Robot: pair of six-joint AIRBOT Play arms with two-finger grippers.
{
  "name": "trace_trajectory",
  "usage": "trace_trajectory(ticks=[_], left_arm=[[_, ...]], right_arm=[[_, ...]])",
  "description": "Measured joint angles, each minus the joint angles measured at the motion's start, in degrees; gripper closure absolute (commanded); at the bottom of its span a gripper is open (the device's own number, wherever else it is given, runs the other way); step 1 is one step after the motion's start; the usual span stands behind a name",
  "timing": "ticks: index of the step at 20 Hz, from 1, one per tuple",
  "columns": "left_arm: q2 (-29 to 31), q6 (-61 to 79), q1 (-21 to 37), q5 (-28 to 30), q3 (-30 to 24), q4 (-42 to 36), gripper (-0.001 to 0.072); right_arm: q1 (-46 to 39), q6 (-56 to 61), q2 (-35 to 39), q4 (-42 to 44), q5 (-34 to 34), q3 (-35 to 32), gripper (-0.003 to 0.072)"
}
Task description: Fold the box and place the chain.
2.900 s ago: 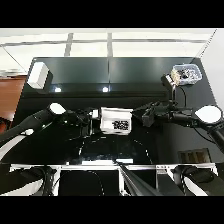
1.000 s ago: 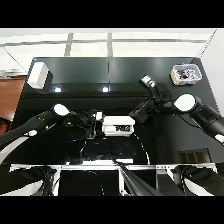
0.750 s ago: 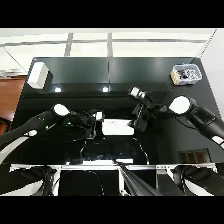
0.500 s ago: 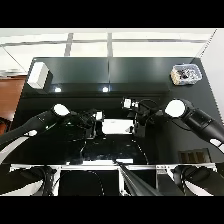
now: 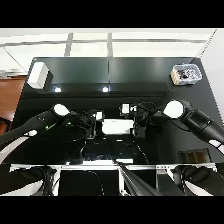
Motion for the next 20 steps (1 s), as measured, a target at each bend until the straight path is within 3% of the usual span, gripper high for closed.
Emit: trace_trajectory(ticks=[1,20], left_arm=[[0.0,0.0,0.0,0.0,0.0,0.0,0.0303],[0.0,0.0,0.0,0.0,0.0,0.0,0.0303]], right_arm=[[0.0,0.0,0.0,0.0,0.0,0.0,0.0564],[0.0,2.3,0.0,-0.2,0.6,0.0,0.056]])
